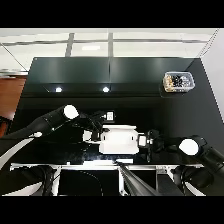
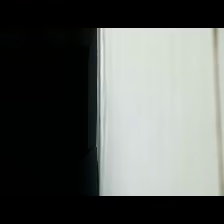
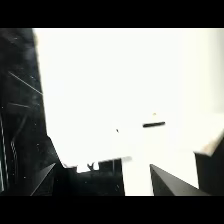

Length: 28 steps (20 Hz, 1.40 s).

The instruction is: Fold the box and place the chain.

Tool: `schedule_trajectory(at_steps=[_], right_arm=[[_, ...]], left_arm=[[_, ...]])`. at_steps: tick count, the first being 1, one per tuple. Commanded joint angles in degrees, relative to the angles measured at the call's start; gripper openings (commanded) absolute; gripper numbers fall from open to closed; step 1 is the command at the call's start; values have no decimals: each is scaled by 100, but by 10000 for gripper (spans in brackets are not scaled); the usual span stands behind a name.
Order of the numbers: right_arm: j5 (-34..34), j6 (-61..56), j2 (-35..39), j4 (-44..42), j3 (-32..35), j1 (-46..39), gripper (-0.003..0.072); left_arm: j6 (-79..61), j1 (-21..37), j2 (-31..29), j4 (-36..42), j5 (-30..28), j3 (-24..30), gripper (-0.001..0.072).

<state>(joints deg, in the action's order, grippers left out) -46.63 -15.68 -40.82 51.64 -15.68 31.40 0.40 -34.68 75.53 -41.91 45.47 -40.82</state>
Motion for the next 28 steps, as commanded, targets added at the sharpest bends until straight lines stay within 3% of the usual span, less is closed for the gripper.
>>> schedule_trajectory(at_steps=[1, 8, 16, 24, 28], right_arm=[[326, 186, -181, 39, 24, 358, 670], [1185, 522, -673, -726, 22, 616, 670], [1091, 496, -671, -925, -275, 597, 670], [1043, 262, -671, -505, -730, 0, 670], [616, 262, -673, -525, -737, -201, 670]], left_arm=[[2, 0, 4, -4, -2, 2, 29], [149, 0, 4, -4, -4, 2, 29], [149, 0, 4, -4, -4, 2, 29], [149, 0, 4, -4, -4, 2, 29], [146, -11, 4, -4, -13, 2, 28]])
